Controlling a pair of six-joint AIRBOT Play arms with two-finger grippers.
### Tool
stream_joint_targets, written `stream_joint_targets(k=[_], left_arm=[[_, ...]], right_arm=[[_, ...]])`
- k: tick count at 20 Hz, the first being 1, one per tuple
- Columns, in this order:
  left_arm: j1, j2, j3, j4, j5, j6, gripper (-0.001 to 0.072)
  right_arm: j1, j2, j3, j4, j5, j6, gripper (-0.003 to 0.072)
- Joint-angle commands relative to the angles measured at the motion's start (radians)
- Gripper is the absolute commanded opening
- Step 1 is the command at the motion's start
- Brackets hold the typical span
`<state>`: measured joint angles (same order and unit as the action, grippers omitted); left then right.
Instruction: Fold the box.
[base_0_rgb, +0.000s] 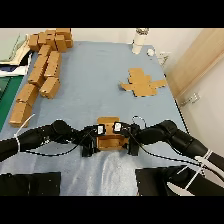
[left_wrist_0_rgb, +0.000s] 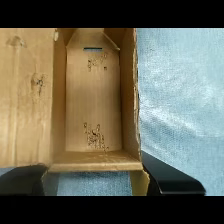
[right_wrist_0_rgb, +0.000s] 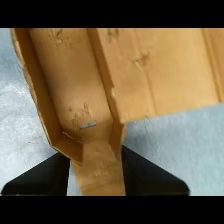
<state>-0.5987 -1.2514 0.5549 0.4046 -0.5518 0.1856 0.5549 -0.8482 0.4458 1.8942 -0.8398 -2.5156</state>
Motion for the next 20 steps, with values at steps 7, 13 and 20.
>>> stream_joint_targets(k=[7,13,20], left_arm=[[0.000,0.000,0.001,0.000,0.000,0.000,0.0528],[0.000,0.000,0.001,0.000,0.000,0.000,0.0528],[0.000,0.000,0.001,0.000,0.000,0.000,0.0528]], right_arm=[[0.036,-0.030,-0.002,0.083,0.088,-0.151,0.0141],[0.040,-0.047,-0.002,0.149,0.112,-0.201,0.0476],[0.040,-0.055,-0.002,0.153,0.093,-0.201,0.0608]])
